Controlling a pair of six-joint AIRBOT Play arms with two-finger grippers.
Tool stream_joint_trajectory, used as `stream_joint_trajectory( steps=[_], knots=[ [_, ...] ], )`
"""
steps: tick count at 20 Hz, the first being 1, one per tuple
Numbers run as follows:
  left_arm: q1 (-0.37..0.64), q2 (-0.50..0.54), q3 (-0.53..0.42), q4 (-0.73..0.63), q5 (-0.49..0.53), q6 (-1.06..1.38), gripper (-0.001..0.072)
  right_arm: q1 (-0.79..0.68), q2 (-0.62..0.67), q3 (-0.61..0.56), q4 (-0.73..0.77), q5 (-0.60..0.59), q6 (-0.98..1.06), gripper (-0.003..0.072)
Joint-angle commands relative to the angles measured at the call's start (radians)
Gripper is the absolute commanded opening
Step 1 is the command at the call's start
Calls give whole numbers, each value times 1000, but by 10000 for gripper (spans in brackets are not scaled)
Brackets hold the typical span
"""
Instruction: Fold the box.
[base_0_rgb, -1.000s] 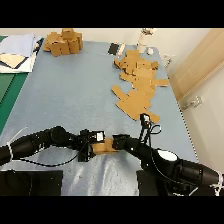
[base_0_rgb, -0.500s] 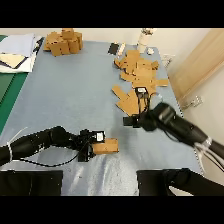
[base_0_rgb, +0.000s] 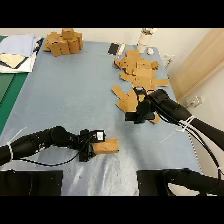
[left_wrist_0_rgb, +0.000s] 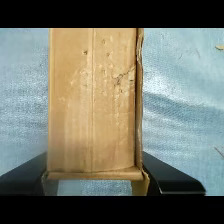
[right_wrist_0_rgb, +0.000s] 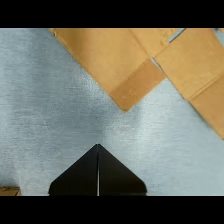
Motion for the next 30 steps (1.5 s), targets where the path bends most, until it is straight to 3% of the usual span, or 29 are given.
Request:
stream_joint_trajectory(
  steps=[1, 4, 6, 11, 14, 18, 20, 24, 26, 30],
  knots=[
    [1, 13, 32, -3, 4, -115, 521, -6, -9, 5, 8, 6, -11, 3],
    [27, 18, 95, 56, 5, -308, 522, -6, -9, 5, 7, 6, -11, 3],
    [97, 18, 131, 123, 8, -412, 522, -6, -9, 5, 7, 6, -11, 3],
    [468, -4, 217, 173, 117, -538, 522, -6, -9, 5, 8, -27, -11, 3],
    [723, -129, 346, 173, 127, -540, 522, -6, -9, 5, 8, -28, -11, 3],
    [942, -396, 650, 173, 56, -653, 522, -6, -9, 5, 8, -28, -11, 3],
    [982, -526, 810, 174, -17, -670, 521, -6, -9, 5, 8, -28, -11, 3],
    [983, -719, 1037, 182, 28, -692, 521, -6, -9, 5, 8, -28, -11, 3],
    [984, -811, 1143, 195, -6, -736, 522, -5, -9, 5, 8, -27, -11, 3],
    [981, -916, 1260, 298, 6, -755, 523, -5, -9, 5, 21, -26, -11, 3]
  ],
)
